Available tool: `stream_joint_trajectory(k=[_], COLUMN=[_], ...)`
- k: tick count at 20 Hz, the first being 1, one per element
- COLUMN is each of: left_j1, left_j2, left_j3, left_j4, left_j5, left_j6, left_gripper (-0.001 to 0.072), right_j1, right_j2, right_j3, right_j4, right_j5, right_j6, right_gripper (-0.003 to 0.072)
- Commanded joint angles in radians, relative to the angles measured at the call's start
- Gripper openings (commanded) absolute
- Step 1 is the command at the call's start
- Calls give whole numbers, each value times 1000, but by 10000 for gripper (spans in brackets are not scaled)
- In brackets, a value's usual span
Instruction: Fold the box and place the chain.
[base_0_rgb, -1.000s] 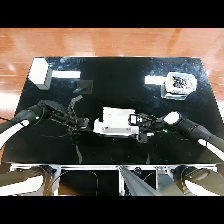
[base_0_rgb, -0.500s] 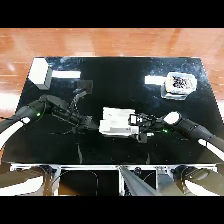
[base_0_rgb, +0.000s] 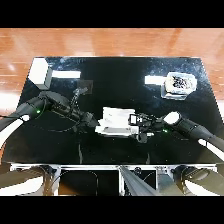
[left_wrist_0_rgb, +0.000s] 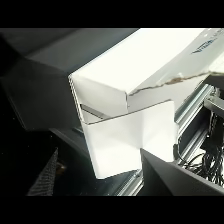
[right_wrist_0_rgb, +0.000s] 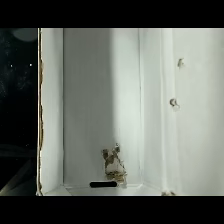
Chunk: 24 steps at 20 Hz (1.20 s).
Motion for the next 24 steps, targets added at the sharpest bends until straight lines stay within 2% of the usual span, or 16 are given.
stream_joint_trajectory(k=[1, 6, 19, 24], left_j1=[-11, -63, -193, -231], left_j2=[1, 1, 1, 5], left_j3=[3, 3, 3, 41], left_j4=[-2, -48, -31, 124], left_j5=[-3, -35, -203, -231], left_j6=[-9, -9, -135, -285], left_gripper=[619, 619, 600, 591], right_j1=[0, 0, 0, 0], right_j2=[0, 0, 0, 0], right_j3=[0, 0, 0, 0], right_j4=[0, 0, 0, 1], right_j5=[0, 0, 0, 0], right_j6=[0, 0, 0, 0], right_gripper=[567, 568, 568, 568])
